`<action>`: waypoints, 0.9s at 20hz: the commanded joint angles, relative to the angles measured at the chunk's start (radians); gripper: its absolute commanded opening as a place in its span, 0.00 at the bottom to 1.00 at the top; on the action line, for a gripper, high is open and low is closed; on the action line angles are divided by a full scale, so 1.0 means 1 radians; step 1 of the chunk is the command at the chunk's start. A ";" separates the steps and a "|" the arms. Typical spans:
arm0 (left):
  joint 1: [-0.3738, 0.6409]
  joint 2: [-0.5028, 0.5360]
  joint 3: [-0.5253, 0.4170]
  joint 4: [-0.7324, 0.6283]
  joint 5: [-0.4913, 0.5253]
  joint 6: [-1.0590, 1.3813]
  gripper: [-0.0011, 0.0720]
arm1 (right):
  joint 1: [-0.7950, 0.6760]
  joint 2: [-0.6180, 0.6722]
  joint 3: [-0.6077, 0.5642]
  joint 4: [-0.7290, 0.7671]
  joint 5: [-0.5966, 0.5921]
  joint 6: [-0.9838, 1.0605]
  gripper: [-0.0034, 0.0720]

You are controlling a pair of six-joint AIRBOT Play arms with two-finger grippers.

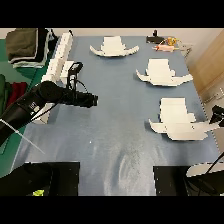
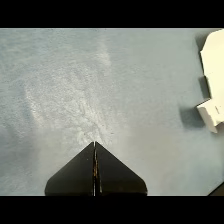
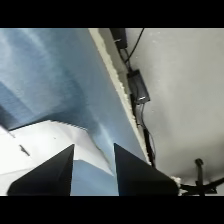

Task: Fold the box.

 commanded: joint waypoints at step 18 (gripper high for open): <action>0.239 0.069 -0.013 -0.114 -0.384 0.061 0.04 | 0.362 0.340 -0.392 0.653 -0.125 -0.021 0.05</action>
